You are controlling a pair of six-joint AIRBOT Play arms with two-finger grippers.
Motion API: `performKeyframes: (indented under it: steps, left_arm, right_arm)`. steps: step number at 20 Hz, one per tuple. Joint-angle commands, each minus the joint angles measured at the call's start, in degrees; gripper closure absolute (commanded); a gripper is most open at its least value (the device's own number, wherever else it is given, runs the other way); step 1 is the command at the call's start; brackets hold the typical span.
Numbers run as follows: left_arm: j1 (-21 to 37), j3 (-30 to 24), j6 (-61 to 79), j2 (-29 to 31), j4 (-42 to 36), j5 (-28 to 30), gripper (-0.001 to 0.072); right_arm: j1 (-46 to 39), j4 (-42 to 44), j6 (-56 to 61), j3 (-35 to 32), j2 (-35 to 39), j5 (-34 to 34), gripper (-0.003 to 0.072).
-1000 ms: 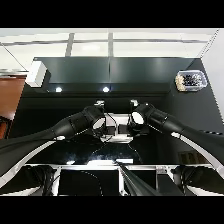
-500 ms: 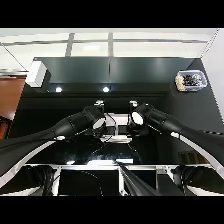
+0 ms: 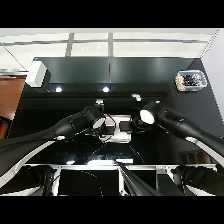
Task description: Fold the box and place the chain.
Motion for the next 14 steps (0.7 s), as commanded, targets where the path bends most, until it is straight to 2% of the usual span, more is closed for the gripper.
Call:
performKeyframes:
  steps: [1,3,6,7,8,11,12,14]
  left_arm:
    - [0.0,0.0,0.0,0.0,-0.1,0.0,0.0683]
    - [0.0,0.0,0.0,0.0,0.0,0.0,0.0683]
    - [0.0,0.0,0.0,0.0,0.0,0.0,0.0683]
    - [0.0,0.0,0.0,0.0,0.0,0.0,0.0683]
    - [0.0,0.0,0.0,0.0,0.0,0.0,0.0683]
    - [0.0,0.0,0.0,0.0,0.0,0.1,0.0683]
    - [0.0,0.0,0.0,0.0,0.0,0.1,0.0683]
    - [0.0,0.0,0.0,0.0,0.0,0.1,0.0683]
  right_arm:
    - [-2.6,-0.8,-3.6,0.1,8.5,0.8,0.0406]
    - [-7.0,-6.8,-4.2,0.1,14.6,3.3,0.0410]
    - [-16.3,-30.9,-4.2,0.0,18.7,7.6,0.0412]
    - [-20.4,-39.1,-4.3,-0.7,18.6,6.1,0.0412]
    - [-25.3,-43.9,-4.3,-1.8,18.4,1.5,0.0411]
    - [-42.3,-42.3,-3.8,-3.6,14.7,-18.7,0.0413]
    - [-47.9,-38.2,-1.4,-2.6,11.5,-24.0,0.0413]
    - [-55.8,-24.4,-1.8,2.8,3.3,-28.3,0.0413]
